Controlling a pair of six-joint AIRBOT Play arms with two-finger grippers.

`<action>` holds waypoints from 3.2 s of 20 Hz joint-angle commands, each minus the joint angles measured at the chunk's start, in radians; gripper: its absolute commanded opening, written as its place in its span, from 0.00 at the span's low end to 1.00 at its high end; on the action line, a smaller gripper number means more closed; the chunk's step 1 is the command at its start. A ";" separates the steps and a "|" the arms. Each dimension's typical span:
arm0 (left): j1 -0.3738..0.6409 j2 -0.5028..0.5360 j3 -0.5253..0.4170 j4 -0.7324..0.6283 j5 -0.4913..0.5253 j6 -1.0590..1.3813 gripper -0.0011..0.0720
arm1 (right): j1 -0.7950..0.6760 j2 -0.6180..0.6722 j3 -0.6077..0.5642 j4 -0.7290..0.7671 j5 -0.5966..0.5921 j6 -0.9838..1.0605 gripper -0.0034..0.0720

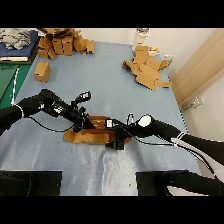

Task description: Fold the box.

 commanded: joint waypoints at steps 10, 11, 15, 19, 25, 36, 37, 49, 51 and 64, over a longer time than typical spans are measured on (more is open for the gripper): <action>0.000 -0.001 0.001 0.000 0.000 0.000 0.03 | 0.013 0.011 0.003 -0.040 -0.006 0.005 0.81; 0.000 -0.001 0.001 0.000 0.000 0.000 0.03 | 0.013 0.012 0.003 -0.046 -0.006 0.005 0.81; 0.000 -0.001 0.001 0.000 0.000 0.000 0.03 | 0.013 0.012 0.003 -0.055 -0.023 0.005 0.81; 0.000 -0.001 0.001 0.000 0.000 0.000 0.03 | 0.013 0.012 0.003 -0.053 -0.042 0.005 0.81; 0.000 -0.001 0.001 0.000 0.000 0.000 0.03 | 0.013 0.012 0.003 -0.053 -0.043 0.005 0.81; 0.000 -0.001 0.001 -0.010 0.007 0.000 0.03 | 0.013 0.012 0.003 -0.050 -0.042 0.005 0.81; 0.000 -0.001 0.001 -0.016 0.006 0.000 0.03 | 0.013 0.012 0.003 -0.050 -0.042 0.004 0.81; 0.004 0.016 0.021 0.010 0.045 -0.214 0.75 | 0.013 0.012 0.003 -0.050 -0.043 0.004 0.81; 0.009 0.042 0.042 0.078 0.051 -0.325 0.96 | 0.013 0.012 0.003 -0.050 -0.043 0.004 0.81; -0.082 0.190 0.079 0.236 -0.176 -1.115 0.03 | 0.013 0.014 0.003 -0.050 -0.043 0.004 0.81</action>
